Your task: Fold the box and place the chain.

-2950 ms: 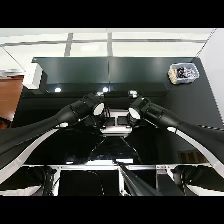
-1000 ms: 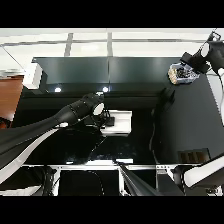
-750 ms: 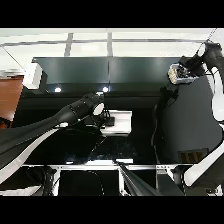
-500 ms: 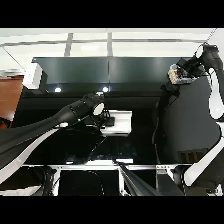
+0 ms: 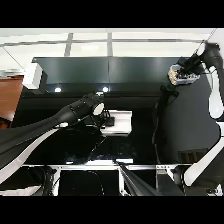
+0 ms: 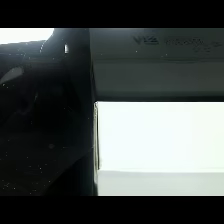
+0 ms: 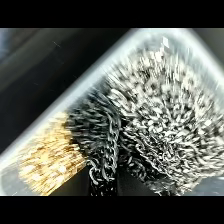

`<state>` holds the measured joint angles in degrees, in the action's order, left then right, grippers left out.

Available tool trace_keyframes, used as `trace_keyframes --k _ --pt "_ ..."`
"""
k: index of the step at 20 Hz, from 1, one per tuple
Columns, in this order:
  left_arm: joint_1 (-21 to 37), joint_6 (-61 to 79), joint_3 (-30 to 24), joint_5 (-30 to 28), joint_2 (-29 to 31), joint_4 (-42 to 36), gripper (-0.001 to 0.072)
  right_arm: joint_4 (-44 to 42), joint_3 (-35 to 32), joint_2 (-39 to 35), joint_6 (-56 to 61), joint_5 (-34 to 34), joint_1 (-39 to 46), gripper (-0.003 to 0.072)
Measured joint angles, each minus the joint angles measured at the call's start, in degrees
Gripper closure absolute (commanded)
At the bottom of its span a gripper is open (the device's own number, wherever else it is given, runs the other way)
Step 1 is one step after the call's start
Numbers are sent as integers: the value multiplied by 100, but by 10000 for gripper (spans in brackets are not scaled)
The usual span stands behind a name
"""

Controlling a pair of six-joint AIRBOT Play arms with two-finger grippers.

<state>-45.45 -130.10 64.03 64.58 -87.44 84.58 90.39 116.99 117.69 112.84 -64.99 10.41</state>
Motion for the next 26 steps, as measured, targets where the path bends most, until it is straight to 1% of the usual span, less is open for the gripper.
trace_keyframes --k 3,7,13,18,22,26 --pt "0 2 0 0 0 0 681 44 103 -579 -590 -205 22 676" --pt "0 2 -2 -2 0 0 681 -107 142 -1740 -1532 -605 31 676" --pt "0 2 -2 -2 0 0 681 -1080 9 -3700 -2297 -1051 31 676" --pt "0 2 0 -2 0 0 681 -1742 -531 -5084 -2549 -1290 31 677" --pt "0 2 0 -2 0 0 681 -2188 -986 -5901 -2612 -1386 -24 677" --pt "0 2 0 -2 0 0 681 -2636 -1189 -6247 -2647 -1751 -367 676"
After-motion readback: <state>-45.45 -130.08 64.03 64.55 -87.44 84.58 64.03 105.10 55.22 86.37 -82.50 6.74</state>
